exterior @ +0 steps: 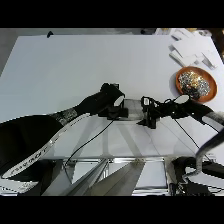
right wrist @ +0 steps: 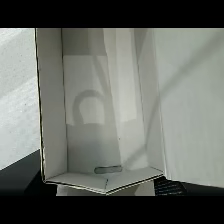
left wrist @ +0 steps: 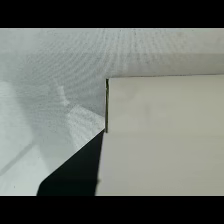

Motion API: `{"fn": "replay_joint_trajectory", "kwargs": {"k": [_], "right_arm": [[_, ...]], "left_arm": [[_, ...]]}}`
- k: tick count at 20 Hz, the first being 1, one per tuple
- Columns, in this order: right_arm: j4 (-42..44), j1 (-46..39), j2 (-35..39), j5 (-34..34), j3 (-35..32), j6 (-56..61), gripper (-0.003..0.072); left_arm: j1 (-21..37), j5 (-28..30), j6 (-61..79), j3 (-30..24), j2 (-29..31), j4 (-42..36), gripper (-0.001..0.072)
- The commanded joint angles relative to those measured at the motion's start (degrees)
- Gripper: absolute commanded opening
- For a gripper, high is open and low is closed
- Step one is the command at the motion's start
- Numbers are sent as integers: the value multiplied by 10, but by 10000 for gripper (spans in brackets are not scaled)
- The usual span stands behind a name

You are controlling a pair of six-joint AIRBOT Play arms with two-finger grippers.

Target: Fold the box and place the chain.

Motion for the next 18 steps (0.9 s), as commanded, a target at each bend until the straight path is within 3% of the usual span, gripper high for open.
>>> {"fn": "replay_joint_trajectory", "kwargs": {"k": [1,2,3,15,17,18], "right_arm": [[0,0,0,0,0,0,278],[0,0,0,0,0,0,278],[0,0,0,0,0,0,278],[0,0,0,0,0,0,278],[0,0,0,0,0,0,278],[0,0,0,0,0,0,278]], "left_arm": [[0,4,1,0,0,6,95],[1,4,5,0,1,6,200],[3,1,17,3,1,6,222],[6,-52,25,28,-15,15,188],[3,-51,25,28,-21,14,56],[3,-49,23,28,-21,14,26]]}}
